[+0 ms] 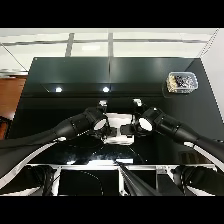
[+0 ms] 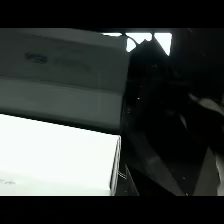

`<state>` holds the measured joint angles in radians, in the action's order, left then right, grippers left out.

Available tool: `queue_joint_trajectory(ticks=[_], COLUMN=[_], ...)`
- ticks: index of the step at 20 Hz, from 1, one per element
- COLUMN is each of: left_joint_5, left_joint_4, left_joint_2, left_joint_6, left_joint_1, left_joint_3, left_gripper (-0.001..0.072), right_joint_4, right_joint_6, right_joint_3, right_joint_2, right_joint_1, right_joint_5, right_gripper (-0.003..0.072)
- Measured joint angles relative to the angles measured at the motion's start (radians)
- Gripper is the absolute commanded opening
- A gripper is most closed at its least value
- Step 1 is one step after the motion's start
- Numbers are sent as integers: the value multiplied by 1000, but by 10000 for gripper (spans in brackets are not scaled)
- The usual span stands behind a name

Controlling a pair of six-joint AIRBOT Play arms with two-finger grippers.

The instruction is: Fold the box and place the chain.

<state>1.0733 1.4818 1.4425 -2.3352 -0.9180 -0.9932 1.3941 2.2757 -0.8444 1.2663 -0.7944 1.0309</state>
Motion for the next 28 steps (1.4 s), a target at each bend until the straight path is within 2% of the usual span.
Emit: queue_joint_trajectory(ticks=[7,8,9,11,13,15,16,17,28], left_joint_5=[2,2,2,4,6,8,7,3,2], left_joint_4=[0,0,0,1,2,2,2,2,2], left_joint_2=[0,0,0,0,0,0,0,0,0], left_joint_6=[0,0,0,1,0,-2,-2,3,-1], left_joint_1=[0,0,0,0,0,0,0,0,0], left_joint_3=[0,0,0,0,0,0,0,0,0], left_gripper=[28,28,28,28,28,28,28,28,28], right_joint_4=[-33,-41,-45,-45,-44,-44,-45,-53,-48], right_joint_6=[44,44,43,40,42,44,41,35,36], right_joint_3=[-10,-10,-11,-11,-11,-11,-11,-11,-32], right_joint_2=[46,51,55,60,63,64,64,64,58], right_joint_1=[-7,-9,-12,-14,-15,-16,-17,-17,-17], right_joint_5=[26,24,20,16,15,18,19,18,43], right_gripper=[300,190,188,61,16,35,156,172,170])
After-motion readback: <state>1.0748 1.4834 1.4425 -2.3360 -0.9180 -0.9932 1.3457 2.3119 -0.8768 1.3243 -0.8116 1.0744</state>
